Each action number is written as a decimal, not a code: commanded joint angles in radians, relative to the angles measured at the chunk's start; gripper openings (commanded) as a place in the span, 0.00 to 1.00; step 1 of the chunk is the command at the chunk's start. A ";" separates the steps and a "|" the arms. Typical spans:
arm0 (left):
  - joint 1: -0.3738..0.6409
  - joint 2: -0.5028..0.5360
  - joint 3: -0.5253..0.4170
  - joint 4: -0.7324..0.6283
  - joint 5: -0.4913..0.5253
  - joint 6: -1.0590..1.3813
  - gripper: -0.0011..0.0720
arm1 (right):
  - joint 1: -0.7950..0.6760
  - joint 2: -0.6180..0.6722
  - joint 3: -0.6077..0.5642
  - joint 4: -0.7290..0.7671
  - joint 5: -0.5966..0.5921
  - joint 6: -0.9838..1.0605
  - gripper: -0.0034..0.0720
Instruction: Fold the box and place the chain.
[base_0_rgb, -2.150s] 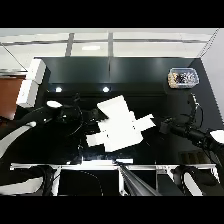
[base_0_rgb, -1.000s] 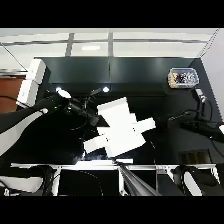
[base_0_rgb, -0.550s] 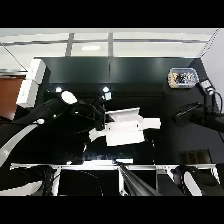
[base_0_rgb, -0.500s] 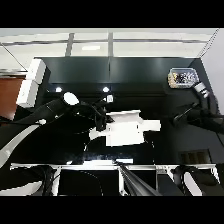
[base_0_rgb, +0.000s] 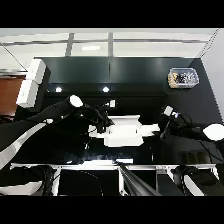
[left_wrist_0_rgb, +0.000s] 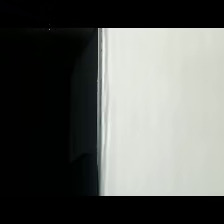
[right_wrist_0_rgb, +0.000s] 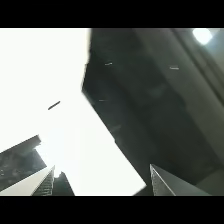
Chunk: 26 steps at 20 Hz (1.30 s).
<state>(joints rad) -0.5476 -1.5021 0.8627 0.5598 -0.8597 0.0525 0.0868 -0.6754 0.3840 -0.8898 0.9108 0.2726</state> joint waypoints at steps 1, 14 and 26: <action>-0.002 -0.010 -0.001 0.027 -0.012 -0.006 0.05 | 0.082 -0.042 -0.025 -0.003 -0.018 -0.068 0.94; -0.011 -0.011 -0.001 0.035 -0.005 -0.003 0.05 | 0.323 -0.192 -0.035 0.004 -0.068 -0.102 0.94; -0.011 -0.011 -0.001 0.035 -0.006 -0.003 0.05 | 0.327 -0.192 -0.034 0.119 -0.179 -0.102 0.94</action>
<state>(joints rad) -0.5587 -1.5120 0.8623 0.5941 -0.8658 0.0486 0.4129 -0.8665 0.3489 -0.7895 0.7830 0.1699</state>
